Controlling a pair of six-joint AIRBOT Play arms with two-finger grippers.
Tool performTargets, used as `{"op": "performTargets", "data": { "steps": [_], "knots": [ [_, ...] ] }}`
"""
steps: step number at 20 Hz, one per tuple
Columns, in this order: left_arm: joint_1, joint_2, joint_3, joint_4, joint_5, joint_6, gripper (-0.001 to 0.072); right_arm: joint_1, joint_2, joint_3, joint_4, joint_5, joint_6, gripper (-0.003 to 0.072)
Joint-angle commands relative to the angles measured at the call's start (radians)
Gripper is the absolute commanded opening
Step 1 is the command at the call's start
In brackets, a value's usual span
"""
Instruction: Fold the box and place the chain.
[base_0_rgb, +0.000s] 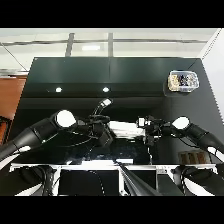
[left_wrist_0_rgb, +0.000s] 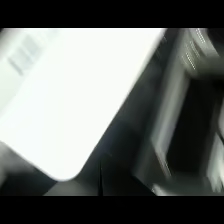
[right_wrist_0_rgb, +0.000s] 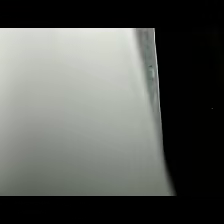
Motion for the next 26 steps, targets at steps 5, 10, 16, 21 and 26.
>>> {"op": "performTargets", "data": {
  "steps": [5,10,16,21,26],
  "knots": [
    [-0.018,-0.037,-0.025,-0.112,0.533,0.1,0.0031,0.001,-0.001,-0.001,0.0,-0.003,0.0,0.0098],
    [0.032,-0.185,0.04,-0.011,0.332,0.099,0.003,0.001,-0.001,-0.001,0.0,-0.003,0.0,0.0098],
    [0.062,-0.303,0.14,0.016,0.126,0.093,0.0031,0.001,-0.001,-0.001,0.0,-0.003,0.0,0.0098],
    [0.14,-0.256,0.183,0.084,0.065,0.09,0.0029,0.001,-0.001,-0.001,-0.001,-0.003,0.0,0.0098],
    [0.254,-0.052,0.183,0.272,-0.135,-0.027,0.0029,0.001,-0.001,-0.001,0.0,-0.003,0.001,0.0098]
  ]
}}
